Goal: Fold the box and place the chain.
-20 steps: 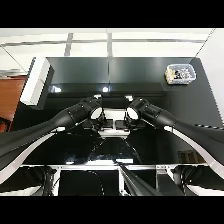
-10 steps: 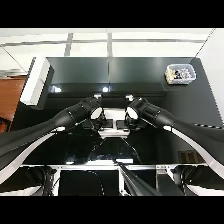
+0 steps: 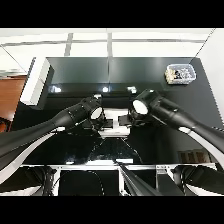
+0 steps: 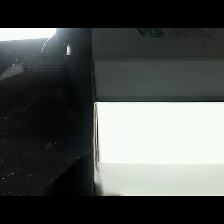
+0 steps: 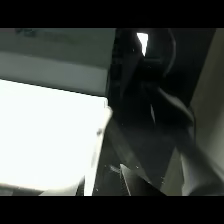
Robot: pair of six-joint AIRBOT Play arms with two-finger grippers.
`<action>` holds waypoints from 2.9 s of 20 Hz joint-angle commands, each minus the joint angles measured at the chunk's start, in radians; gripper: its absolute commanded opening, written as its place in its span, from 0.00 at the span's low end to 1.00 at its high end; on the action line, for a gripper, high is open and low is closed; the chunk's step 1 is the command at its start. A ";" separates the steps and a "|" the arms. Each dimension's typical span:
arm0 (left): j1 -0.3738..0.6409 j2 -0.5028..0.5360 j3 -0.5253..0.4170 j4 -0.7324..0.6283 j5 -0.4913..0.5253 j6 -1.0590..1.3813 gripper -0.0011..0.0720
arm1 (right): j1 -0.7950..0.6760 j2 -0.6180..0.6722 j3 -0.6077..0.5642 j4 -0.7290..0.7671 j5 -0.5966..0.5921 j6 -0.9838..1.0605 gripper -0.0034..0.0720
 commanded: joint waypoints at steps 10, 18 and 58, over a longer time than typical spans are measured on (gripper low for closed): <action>0.002 0.000 0.001 0.000 -0.001 0.000 0.05 | -0.602 0.117 -0.029 -0.436 -0.300 -0.115 0.97; 0.003 0.000 0.001 0.000 -0.001 0.000 0.05 | -0.904 -0.417 0.497 -0.220 -0.249 -0.211 0.98; 0.003 0.000 0.001 0.001 0.003 0.000 0.05 | -0.824 0.312 0.727 0.345 0.087 -0.694 0.06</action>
